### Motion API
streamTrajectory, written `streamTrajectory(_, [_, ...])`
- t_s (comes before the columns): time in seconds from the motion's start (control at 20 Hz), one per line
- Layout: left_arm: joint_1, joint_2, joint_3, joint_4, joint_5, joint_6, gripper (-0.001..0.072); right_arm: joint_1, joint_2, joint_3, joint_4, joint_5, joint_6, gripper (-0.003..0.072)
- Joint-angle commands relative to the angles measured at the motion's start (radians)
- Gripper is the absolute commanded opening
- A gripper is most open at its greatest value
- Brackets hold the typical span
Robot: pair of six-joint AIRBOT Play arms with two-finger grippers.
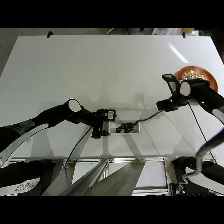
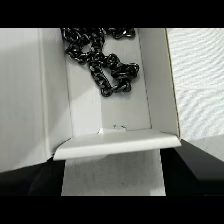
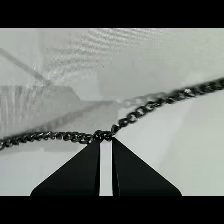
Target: Fold the box and place the chain.
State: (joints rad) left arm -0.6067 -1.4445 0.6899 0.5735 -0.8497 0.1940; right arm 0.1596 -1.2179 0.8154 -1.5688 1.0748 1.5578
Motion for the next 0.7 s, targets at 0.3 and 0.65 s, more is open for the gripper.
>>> streamTrajectory(0.3, [0.000,0.001,0.000,0.000,0.000,0.000,0.0315,0.055,0.357,0.001,0.355,0.183,-0.129,0.0015])
streamTrajectory(0.65, [0.000,0.001,0.000,0.000,0.000,0.000,0.0315,0.325,0.468,0.001,0.537,0.103,-0.126,0.0015])
